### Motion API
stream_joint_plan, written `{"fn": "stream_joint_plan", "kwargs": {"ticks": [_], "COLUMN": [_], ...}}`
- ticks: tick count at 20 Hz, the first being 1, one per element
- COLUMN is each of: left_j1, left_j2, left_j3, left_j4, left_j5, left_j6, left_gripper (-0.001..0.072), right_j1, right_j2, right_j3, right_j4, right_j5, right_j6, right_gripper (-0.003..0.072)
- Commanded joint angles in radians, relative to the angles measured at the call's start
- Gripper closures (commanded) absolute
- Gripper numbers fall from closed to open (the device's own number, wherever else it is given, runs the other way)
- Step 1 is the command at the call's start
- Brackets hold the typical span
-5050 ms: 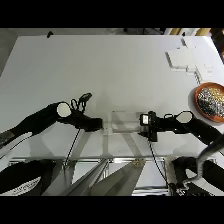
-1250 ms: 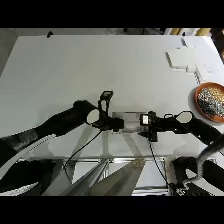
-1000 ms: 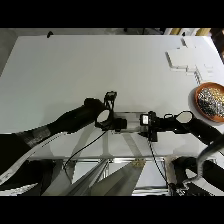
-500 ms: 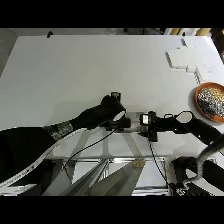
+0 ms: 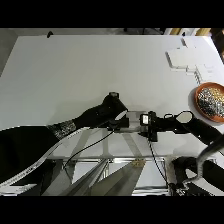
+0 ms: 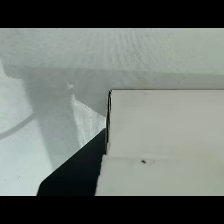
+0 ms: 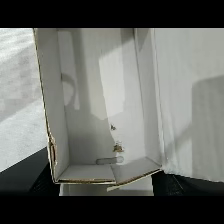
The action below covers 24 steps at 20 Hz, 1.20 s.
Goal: Fold the box and place the chain.
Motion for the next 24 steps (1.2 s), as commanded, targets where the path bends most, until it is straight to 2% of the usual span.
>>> {"fn": "stream_joint_plan", "kwargs": {"ticks": [1, 2, 4, 12, 13, 14, 15, 19, 20, 23, 24], "left_j1": [0.000, 0.001, 0.001, -0.001, -0.002, -0.002, -0.002, -0.001, -0.001, -0.001, 0.002], "left_j2": [-0.001, -0.001, -0.001, -0.019, -0.020, -0.019, -0.019, -0.019, -0.018, 0.003, 0.017], "left_j3": [0.001, 0.002, 0.001, -0.002, -0.002, -0.002, -0.002, -0.002, -0.002, -0.002, -0.002], "left_j4": [0.013, 0.013, 0.013, 0.009, 0.009, 0.011, 0.011, 0.011, 0.009, 0.010, 0.011], "left_j5": [-0.031, -0.031, -0.031, -0.031, -0.030, -0.030, -0.031, -0.030, -0.031, -0.031, -0.033], "left_j6": [-0.021, -0.021, -0.021, -0.021, -0.021, -0.021, -0.021, -0.021, -0.021, 0.009, 0.067], "left_gripper": [0.0699, 0.0665, 0.0551, 0.0558, 0.0584, 0.0676, 0.0701, 0.0699, 0.0657, 0.0354, 0.0306], "right_j1": [0.000, 0.000, 0.000, 0.000, 0.000, 0.000, 0.000, 0.000, 0.000, 0.000, 0.000], "right_j2": [0.001, 0.001, 0.001, 0.001, 0.001, 0.001, 0.001, 0.001, 0.001, 0.001, 0.001], "right_j3": [0.000, 0.000, 0.000, 0.000, 0.000, 0.000, 0.000, 0.000, 0.000, 0.000, 0.000], "right_j4": [0.000, 0.000, 0.000, 0.000, 0.000, 0.000, 0.000, 0.000, 0.000, 0.000, 0.000], "right_j5": [0.000, 0.000, 0.000, 0.000, 0.000, 0.000, 0.000, 0.000, 0.000, 0.000, 0.000], "right_j6": [0.000, 0.000, 0.000, 0.000, 0.000, 0.000, 0.000, 0.000, 0.000, 0.000, 0.000], "right_gripper": [0.0346, 0.0346, 0.0346, 0.0346, 0.0346, 0.0346, 0.0346, 0.0346, 0.0346, 0.0346, 0.0346]}}
